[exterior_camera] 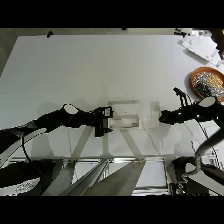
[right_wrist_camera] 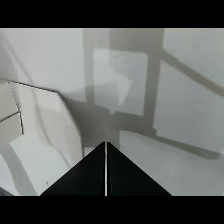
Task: Fold the box and place the chain.
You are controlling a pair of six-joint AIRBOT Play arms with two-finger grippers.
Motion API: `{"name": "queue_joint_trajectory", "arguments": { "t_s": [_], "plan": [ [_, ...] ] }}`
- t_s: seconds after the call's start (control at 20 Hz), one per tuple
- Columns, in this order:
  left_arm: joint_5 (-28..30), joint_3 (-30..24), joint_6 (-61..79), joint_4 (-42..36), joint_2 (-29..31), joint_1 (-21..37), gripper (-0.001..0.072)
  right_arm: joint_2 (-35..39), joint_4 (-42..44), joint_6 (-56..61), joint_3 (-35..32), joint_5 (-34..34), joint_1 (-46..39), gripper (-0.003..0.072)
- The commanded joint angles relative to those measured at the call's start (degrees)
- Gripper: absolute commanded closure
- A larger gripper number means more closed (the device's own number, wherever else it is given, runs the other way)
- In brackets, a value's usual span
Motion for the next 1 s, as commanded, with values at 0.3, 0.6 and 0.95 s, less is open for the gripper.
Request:
{"name": "queue_joint_trajectory", "arguments": {
  "t_s": [0.3,0.6,0.95],
  "plan": [
    [0.00,0.00,0.00,0.00,0.02,0.04,0.0698,-1.25,1.57,-2.32,0.02,-0.09,8.33,0.0676],
    [0.00,0.00,0.00,0.00,0.02,0.04,0.0698,-0.85,14.71,-10.56,0.46,-0.46,12.22,0.0569],
    [0.00,0.00,0.00,0.00,0.02,0.04,0.0698,5.95,16.15,-11.04,1.22,0.87,12.22,0.0296]
  ]
}}
